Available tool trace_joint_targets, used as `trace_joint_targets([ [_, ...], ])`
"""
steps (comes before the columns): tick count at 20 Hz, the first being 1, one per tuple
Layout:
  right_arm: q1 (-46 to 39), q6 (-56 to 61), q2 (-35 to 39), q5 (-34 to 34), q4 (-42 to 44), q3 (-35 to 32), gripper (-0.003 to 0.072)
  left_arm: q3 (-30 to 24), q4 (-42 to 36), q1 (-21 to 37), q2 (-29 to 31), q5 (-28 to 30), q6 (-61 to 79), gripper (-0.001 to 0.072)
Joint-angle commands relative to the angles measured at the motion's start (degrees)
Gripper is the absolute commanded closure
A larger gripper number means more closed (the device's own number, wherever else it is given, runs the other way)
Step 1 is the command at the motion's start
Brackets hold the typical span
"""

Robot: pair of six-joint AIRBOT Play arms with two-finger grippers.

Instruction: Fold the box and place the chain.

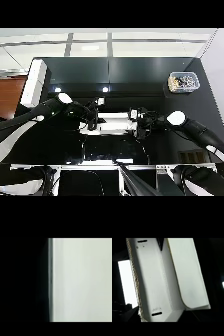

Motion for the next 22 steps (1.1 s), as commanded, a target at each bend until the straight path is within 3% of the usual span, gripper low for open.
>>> trace_joint_targets([
  [1,-0.5,-9.01,-3.98,1.7,7.13,0.04,-0.0021,0.07,-0.68,-0.02,-0.15,-0.33,-0.35,0.0683],
  [8,-0.46,-10.71,-8.76,1.92,5.81,0.15,-0.0021,0.09,-0.68,-0.02,-0.15,-0.28,-0.42,0.0683],
  [22,0.68,-7.54,-9.01,0.52,0.57,0.17,-0.0021,0.07,-0.68,-0.02,-0.15,-0.28,-0.44,0.0683],
])
